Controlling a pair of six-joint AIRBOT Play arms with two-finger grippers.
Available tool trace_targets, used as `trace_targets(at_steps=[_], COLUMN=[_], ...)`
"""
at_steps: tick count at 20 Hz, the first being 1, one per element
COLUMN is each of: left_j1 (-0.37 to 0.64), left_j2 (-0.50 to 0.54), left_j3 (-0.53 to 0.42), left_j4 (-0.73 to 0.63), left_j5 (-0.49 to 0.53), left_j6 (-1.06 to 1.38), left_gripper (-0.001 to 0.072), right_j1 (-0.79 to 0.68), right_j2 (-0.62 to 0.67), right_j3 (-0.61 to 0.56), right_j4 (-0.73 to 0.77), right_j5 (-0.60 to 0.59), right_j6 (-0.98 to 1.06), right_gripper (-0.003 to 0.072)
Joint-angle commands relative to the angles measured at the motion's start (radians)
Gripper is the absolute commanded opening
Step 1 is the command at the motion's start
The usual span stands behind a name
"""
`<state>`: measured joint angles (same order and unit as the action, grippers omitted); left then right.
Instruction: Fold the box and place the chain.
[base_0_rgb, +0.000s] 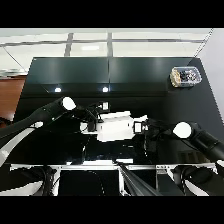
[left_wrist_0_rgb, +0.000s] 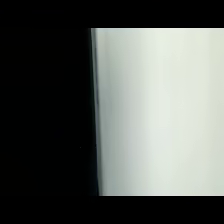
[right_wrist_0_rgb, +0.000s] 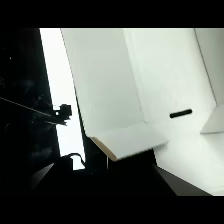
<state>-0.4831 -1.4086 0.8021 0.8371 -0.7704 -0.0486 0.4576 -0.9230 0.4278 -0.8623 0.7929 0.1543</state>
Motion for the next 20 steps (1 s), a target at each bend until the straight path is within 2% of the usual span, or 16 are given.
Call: trace_targets(at_steps=[1,3,4,11,14,16,20], left_j1=[0.0,0.0,0.0,0.0,0.0,0.0,-0.002], left_j2=[0.0,0.0,0.0,0.0,0.0,0.001,0.001], left_j3=[0.003,0.003,0.003,0.003,0.003,0.003,0.003], left_j4=[-0.007,-0.006,-0.006,-0.004,0.056,0.075,0.074], left_j5=[-0.044,-0.071,-0.078,-0.079,-0.077,-0.078,-0.078], left_j6=[0.001,0.001,0.001,0.001,0.0,0.001,0.001], left_gripper=[0.0031,0.0031,0.0031,0.0031,0.003,0.003,0.003], right_j1=[0.078,0.12,0.124,0.114,0.098,0.057,-0.002], right_j2=[-0.063,-0.094,-0.103,-0.106,-0.106,-0.106,-0.106], right_j3=[-0.023,-0.023,-0.022,0.032,0.06,0.06,0.079], right_j4=[0.11,0.158,0.214,0.233,0.19,0.193,0.274], right_j5=[-0.124,-0.249,-0.266,-0.205,-0.138,-0.135,-0.136], right_j6=[-0.124,-0.172,-0.18,-0.262,-0.271,-0.272,-0.312], right_gripper=[0.0718,0.0718,0.0718,0.0718,0.0718,0.0718,0.0718])
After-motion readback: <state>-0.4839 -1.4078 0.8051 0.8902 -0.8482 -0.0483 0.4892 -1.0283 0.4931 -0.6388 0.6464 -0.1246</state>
